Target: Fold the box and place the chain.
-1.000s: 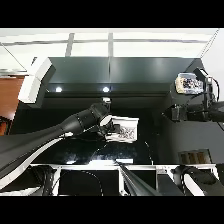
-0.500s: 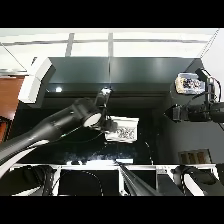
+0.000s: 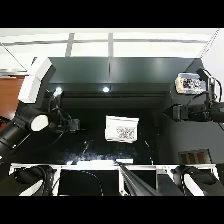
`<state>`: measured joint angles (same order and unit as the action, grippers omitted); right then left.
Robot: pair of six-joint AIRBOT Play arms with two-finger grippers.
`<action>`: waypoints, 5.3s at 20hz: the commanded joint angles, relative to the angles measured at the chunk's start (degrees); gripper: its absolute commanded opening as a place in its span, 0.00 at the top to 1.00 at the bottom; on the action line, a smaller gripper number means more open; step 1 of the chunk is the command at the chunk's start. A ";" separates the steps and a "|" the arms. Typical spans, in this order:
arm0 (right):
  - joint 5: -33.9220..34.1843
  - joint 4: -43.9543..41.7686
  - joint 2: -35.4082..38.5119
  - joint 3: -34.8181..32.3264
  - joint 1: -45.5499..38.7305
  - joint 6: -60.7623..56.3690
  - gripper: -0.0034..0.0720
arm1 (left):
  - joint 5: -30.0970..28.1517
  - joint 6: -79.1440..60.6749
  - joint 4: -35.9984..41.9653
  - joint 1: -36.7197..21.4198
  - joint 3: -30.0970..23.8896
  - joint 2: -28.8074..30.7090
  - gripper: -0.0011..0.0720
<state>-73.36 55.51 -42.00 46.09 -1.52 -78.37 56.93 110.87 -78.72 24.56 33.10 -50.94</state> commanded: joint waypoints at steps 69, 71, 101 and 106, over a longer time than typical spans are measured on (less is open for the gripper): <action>0.55 -1.66 0.04 0.02 -0.02 0.39 0.44 | -9.11 -127.54 52.00 5.84 2.21 -25.00 0.10; 0.79 -1.31 -0.07 0.00 0.00 0.39 0.44 | -9.20 -127.49 52.06 5.84 2.21 -25.00 0.26; 8.55 -11.21 -23.28 -1.75 23.67 60.06 0.00 | -9.97 -126.95 52.39 5.84 2.21 -25.00 0.31; 9.11 -11.34 -23.28 -1.75 24.85 60.85 0.06 | -9.97 -126.95 52.39 5.84 2.21 -25.00 0.31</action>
<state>-64.95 44.34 -65.23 44.34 22.46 -18.41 46.89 -16.08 -26.28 30.37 35.27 -75.90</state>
